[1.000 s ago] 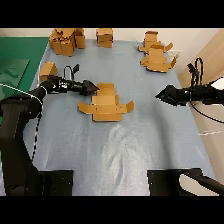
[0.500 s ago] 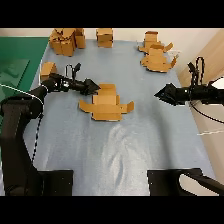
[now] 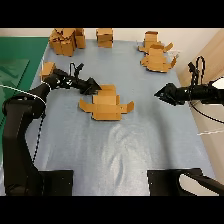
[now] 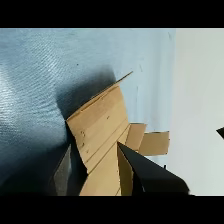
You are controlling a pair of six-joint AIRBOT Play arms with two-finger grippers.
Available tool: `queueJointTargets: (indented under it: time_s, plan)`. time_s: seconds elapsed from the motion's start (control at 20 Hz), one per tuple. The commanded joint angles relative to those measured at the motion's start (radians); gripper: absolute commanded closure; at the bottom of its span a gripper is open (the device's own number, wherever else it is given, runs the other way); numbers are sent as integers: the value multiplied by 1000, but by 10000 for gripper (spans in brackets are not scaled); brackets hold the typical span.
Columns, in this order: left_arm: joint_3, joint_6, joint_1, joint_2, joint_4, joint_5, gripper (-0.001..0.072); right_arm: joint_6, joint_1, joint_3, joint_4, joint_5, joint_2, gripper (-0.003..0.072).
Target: Fold the box.
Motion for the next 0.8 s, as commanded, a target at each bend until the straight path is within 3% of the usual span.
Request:
queueJointTargets:
  time_s: [0.0,0.75]
  plan:
    - [28,-99,-8,1,137,87,255,0,0,0,8,1,1,283]
    - [29,76,-67,1,60,-51,255,0,0,0,15,1,1,283]
